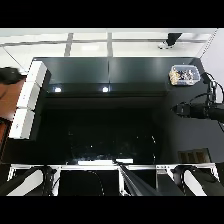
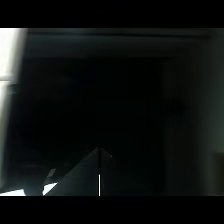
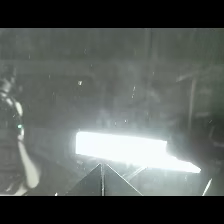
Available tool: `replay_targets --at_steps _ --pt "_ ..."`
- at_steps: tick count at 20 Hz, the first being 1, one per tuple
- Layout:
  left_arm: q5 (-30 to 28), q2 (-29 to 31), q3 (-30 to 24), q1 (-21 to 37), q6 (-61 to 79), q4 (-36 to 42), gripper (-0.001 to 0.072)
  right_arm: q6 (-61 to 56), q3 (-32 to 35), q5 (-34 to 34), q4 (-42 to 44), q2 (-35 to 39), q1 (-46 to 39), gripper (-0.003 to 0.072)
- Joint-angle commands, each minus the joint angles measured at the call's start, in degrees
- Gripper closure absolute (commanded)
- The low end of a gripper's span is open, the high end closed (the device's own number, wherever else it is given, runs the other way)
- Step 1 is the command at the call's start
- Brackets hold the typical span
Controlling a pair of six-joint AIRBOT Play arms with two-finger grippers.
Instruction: Fold the box and place the chain.
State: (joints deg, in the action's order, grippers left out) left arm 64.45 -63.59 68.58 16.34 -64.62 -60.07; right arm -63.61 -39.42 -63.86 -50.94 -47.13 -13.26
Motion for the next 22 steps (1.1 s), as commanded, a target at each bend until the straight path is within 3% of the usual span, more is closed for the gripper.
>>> replay_targets --at_steps 1,3,6,10,22 --pt "-4.98 2.62 -5.81 -16.83 -5.18 7.26 0.0688 4.35 0.11 6.05 -0.39 -0.17 3.76 0.0670" --pt "-12.96 4.63 -13.14 -27.32 -9.94 0.57 0.0688 4.70 1.36 11.58 -2.69 -0.46 5.97 0.0669" --pt "-14.16 5.99 -18.88 -33.46 -20.57 -13.14 0.0687 4.52 5.05 18.64 -9.35 -0.55 6.12 0.0670" --pt "-14.56 9.46 -21.33 -33.18 -24.59 -17.62 0.0686 4.50 7.52 19.47 -13.73 -0.52 6.16 0.0670" --pt "-14.53 7.87 -21.33 -33.18 -24.59 -17.20 0.0685 4.52 7.52 19.26 -11.56 -0.52 6.14 0.0669"
